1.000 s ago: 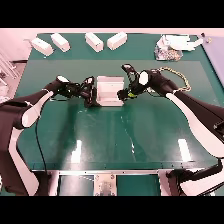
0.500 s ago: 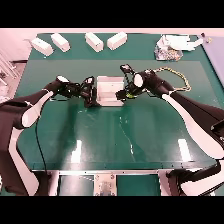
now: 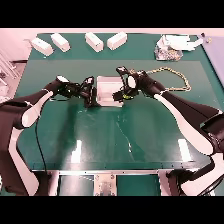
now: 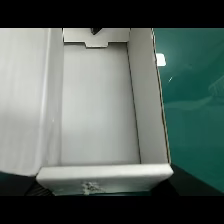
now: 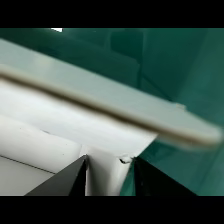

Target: Fold the box and place the chain.

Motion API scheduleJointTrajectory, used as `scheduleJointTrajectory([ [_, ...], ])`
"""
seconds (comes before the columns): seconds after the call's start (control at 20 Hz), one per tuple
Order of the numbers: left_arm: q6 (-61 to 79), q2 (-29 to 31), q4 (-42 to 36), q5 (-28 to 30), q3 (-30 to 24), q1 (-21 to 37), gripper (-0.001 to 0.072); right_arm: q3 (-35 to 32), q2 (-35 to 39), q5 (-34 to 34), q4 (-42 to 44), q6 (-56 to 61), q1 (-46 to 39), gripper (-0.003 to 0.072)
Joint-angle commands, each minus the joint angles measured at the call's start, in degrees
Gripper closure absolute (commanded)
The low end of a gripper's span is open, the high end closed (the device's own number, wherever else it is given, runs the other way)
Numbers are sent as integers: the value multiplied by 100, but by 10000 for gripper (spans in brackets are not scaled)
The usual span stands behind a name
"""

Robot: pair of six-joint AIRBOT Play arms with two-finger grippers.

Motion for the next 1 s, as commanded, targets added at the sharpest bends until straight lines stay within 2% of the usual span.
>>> scheduleJointTrajectory([
  [0.0,0,4,-7,9,2,-2,176,103,-42,236,-87,107,59,354],
  [0.05,0,4,-7,7,2,-2,176,118,-42,236,-85,107,66,390],
  [0.3,0,4,-7,9,2,-2,176,122,-85,264,-188,302,142,395],
  [0.45,0,4,-9,7,2,-2,175,122,-136,275,-188,431,164,428],
  [0.7,11,4,-9,11,2,-2,176,133,-192,271,-188,426,210,572],
  [0.95,11,4,-9,9,2,-2,176,177,-190,271,-192,428,208,578],
])
